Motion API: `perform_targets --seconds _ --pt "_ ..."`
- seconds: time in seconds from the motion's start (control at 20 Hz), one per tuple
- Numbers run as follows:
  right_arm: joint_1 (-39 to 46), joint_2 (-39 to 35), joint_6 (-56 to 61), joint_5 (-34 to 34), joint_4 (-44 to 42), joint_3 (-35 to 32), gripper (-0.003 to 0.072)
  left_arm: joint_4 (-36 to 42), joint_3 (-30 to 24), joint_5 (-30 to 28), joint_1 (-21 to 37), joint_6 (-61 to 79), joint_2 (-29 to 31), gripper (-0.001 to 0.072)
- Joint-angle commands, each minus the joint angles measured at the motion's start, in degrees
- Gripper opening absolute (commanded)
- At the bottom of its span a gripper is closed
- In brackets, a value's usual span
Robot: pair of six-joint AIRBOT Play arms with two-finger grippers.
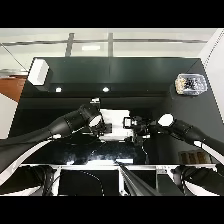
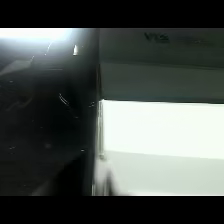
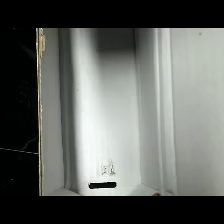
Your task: Fold the box and place the chain.
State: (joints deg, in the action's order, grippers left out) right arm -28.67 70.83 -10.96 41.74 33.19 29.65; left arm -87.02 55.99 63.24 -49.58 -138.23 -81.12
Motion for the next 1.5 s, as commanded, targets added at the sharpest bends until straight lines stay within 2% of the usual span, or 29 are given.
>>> perform_targets --seconds 0.0,0.2,0.25,0.3,0.55,0.65,0.8,0.85,0.9,1.0,1.05,1.1,1.45 --pt "0.0 0.0 0.0 0.0 0.0 0.0 0.0461 0.3 0.0 -0.6 0.0 0.1 0.0 0.0025" --pt "0.0 0.0 0.1 0.0 0.1 0.0 0.0462 0.5 0.0 -1.7 0.0 0.1 0.0 0.0024" --pt "0.0 0.0 1.4 0.0 0.2 0.0 0.0560 0.3 0.0 -1.7 0.0 0.1 0.0 0.0024" --pt "0.1 -0.4 3.4 -0.2 0.8 0.0 0.0707 0.2 0.0 -1.7 0.0 0.1 0.0 0.0024" --pt "0.1 -8.7 14.7 1.5 17.0 0.0 0.0708 -2.4 0.0 -1.3 -1.0 0.1 0.2 0.0025" --pt "0.1 -11.2 15.1 3.3 18.8 0.0 0.0701 -4.3 0.0 -1.2 -2.0 0.1 0.2 0.0024" --pt "0.1 -11.0 15.0 3.0 18.0 0.0 0.0699 -4.5 0.0 -1.6 -2.4 0.1 0.2 0.0024" --pt "0.1 -10.6 14.5 3.0 17.9 0.0 0.0661 -4.6 0.0 -1.6 -2.4 0.1 0.2 0.0025" --pt "0.1 -10.2 14.4 3.0 17.8 0.0 0.0492 -4.7 0.0 -1.6 -2.4 0.2 0.2 0.0025" --pt "0.1 -9.5 14.3 2.8 16.1 0.0 0.0457 -4.6 0.0 -1.6 -2.4 0.2 0.2 0.0025" --pt "0.1 -9.2 14.3 2.6 14.9 0.0 0.0328 -4.6 0.0 -1.6 -2.4 0.2 0.2 0.0025" --pt "0.0 -8.7 14.4 2.6 13.2 0.0 0.0243 -4.7 0.0 -1.6 -2.4 0.2 0.2 0.0025" --pt "-0.1 -6.6 14.4 2.5 3.2 0.0 0.0238 -4.4 0.0 -1.5 -2.4 0.2 0.2 0.0025"
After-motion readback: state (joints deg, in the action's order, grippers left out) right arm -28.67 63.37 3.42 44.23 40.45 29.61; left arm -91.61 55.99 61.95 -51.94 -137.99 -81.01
